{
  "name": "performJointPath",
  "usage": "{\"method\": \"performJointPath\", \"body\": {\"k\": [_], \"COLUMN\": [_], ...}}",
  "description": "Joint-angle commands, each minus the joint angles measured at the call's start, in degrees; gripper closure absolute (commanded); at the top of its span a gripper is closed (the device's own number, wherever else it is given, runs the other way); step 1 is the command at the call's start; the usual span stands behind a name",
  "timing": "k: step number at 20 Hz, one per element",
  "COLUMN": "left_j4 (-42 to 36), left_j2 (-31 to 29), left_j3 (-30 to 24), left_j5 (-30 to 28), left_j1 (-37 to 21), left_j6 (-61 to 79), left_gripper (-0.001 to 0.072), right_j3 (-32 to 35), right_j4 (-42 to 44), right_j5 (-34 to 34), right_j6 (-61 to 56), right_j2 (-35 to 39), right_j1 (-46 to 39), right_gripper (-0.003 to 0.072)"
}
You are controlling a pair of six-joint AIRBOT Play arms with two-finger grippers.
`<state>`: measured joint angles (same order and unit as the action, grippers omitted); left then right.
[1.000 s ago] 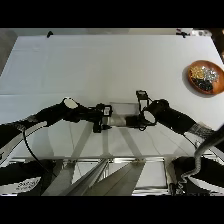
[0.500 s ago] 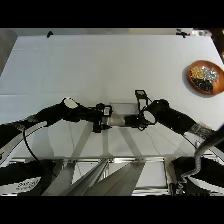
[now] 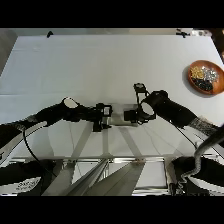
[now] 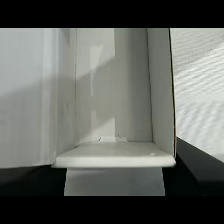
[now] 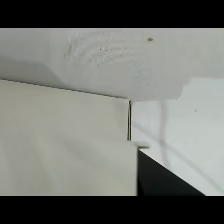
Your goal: Fold the box and place the chain.
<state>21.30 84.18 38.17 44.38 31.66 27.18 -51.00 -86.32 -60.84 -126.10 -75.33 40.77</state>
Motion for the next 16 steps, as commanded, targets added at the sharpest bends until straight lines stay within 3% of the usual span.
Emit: {"method": "performJointPath", "body": {"k": [1, 3, 6, 16], "left_j4": [-0.02, -0.02, -0.02, -0.02], "left_j2": [-0.04, -0.02, -0.04, -0.04], "left_j3": [0.00, 0.00, 0.00, 0.00], "left_j5": [-0.02, -0.02, -0.02, -0.02], "left_j1": [-0.02, -0.02, -0.02, -0.02], "left_j6": [-0.15, -0.15, -0.15, -0.15], "left_gripper": [0.0332, 0.0332, 0.0332, 0.0332], "right_j3": [-1.03, -1.03, -1.05, -1.03], "right_j4": [-0.92, -1.46, -3.80, -3.52], "right_j5": [-5.97, -7.61, -6.78, 0.31], "right_j6": [0.31, -0.35, -3.41, -8.02], "right_j2": [-2.23, -4.15, -4.72, -5.99], "right_j1": [0.11, 0.11, 0.11, 0.61], "right_gripper": [0.0424, 0.0430, 0.0499, 0.0540]}}
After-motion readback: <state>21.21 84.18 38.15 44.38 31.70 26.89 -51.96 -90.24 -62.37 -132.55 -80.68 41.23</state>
